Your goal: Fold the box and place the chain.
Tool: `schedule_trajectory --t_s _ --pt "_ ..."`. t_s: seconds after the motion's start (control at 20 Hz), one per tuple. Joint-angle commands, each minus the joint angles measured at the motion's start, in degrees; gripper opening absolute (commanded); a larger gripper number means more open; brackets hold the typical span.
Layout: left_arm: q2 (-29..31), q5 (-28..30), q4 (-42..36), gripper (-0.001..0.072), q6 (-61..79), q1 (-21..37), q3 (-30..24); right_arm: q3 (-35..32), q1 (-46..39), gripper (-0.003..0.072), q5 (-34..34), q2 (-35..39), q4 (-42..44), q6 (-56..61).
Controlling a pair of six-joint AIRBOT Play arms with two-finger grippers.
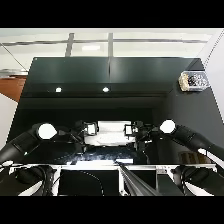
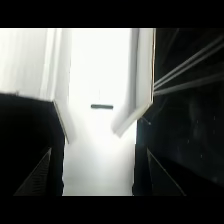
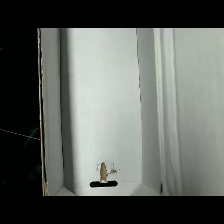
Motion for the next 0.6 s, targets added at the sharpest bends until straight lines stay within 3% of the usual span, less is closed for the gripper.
schedule_trajectory --t_s 0.0,0.05,0.2,0.4,0.45,0.5,0.55 --pt "-2.3 5.8 -7.8 0.0696 1.2 -2.7 -0.6 0.0 0.0 0.0398 0.0 0.0 0.0 0.0" --pt "-3.1 6.1 -8.8 0.0644 1.2 -2.9 -0.6 0.0 0.0 0.0397 0.0 0.0 0.0 0.0" --pt "-4.6 5.7 -9.0 0.0344 1.2 -3.2 -0.6 0.0 0.0 0.0397 0.0 0.0 0.0 0.0" --pt "-4.6 5.5 -9.2 0.0328 1.2 -3.2 -0.6 0.0 0.0 0.0397 0.0 0.0 0.0 0.0" --pt "-4.6 5.5 -10.1 0.0306 1.2 -3.2 -0.6 0.0 0.0 0.0397 0.0 0.0 0.0 0.0" --pt "-4.6 5.7 -11.0 0.0224 1.2 -3.2 -0.6 0.0 0.0 0.0397 0.0 0.0 0.0 0.0" --pt "-4.7 6.0 -12.4 0.0220 1.2 -3.2 -0.6 0.0 0.0 0.0397 0.0 0.0 0.0 0.0"
